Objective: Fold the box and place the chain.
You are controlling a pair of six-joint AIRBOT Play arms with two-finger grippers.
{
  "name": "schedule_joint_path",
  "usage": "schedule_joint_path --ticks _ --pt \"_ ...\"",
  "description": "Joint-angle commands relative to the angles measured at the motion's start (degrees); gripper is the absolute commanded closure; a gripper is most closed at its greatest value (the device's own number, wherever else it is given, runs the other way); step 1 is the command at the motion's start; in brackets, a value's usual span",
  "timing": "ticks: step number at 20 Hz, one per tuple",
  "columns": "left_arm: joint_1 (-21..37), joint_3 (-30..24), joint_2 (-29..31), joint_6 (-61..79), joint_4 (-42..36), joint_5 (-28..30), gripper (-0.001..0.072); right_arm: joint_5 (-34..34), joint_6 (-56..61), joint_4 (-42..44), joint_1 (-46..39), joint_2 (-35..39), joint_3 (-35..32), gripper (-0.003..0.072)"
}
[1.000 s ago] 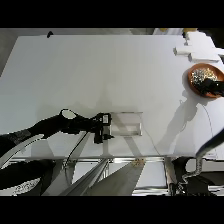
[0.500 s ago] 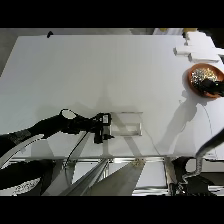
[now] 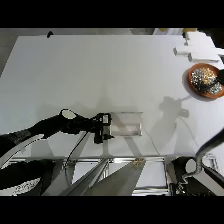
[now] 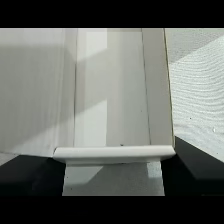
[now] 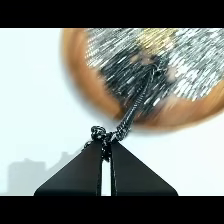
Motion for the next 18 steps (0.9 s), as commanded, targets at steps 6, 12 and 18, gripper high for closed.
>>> schedule_joint_path --ticks 6,12,18 --pt "0.02 0.04 0.02 0.00 0.02 0.02 0.0436 18.14 -0.63 10.38 10.51 22.18 0.00 0.0668" --pt "0.02 0.02 0.02 0.00 0.02 0.02 0.0436 27.58 -0.63 15.26 18.18 29.75 0.00 0.0668" --pt "0.02 0.02 0.02 0.00 0.02 0.02 0.0436 30.42 -0.02 21.92 31.47 33.20 -2.34 0.0667"
